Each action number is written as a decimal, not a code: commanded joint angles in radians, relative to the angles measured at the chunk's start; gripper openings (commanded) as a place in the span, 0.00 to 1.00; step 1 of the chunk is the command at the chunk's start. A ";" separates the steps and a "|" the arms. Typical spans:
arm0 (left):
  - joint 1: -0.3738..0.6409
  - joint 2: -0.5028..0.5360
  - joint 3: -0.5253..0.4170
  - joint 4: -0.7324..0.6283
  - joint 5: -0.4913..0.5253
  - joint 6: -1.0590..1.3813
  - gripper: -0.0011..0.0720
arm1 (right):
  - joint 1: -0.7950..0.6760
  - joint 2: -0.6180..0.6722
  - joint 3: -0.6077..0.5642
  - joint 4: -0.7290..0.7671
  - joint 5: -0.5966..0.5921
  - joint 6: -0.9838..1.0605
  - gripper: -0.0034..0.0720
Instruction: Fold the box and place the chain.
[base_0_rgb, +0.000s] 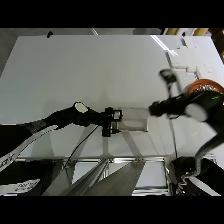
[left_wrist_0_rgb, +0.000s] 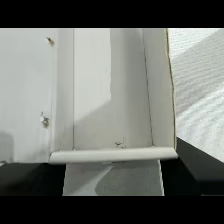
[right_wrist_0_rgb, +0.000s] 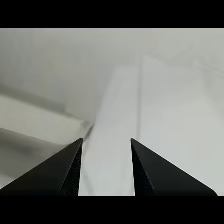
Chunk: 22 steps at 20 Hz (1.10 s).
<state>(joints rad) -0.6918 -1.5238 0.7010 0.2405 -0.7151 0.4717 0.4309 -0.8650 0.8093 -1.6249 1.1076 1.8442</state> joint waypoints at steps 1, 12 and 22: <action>0.000 0.000 0.000 0.000 0.000 0.000 0.39 | -0.305 0.045 0.073 -0.003 0.008 -0.244 0.49; 0.000 0.000 0.000 0.000 0.000 0.000 0.39 | -0.863 -0.204 0.071 -0.019 -0.278 -0.441 0.43; 0.000 0.000 0.000 0.000 0.000 0.000 0.39 | -0.863 -0.433 0.071 -0.019 -0.371 -0.465 0.43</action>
<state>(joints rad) -0.6918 -1.5238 0.7010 0.2401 -0.7151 0.4717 -0.4297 -1.2415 0.8799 -1.6440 0.7506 1.3830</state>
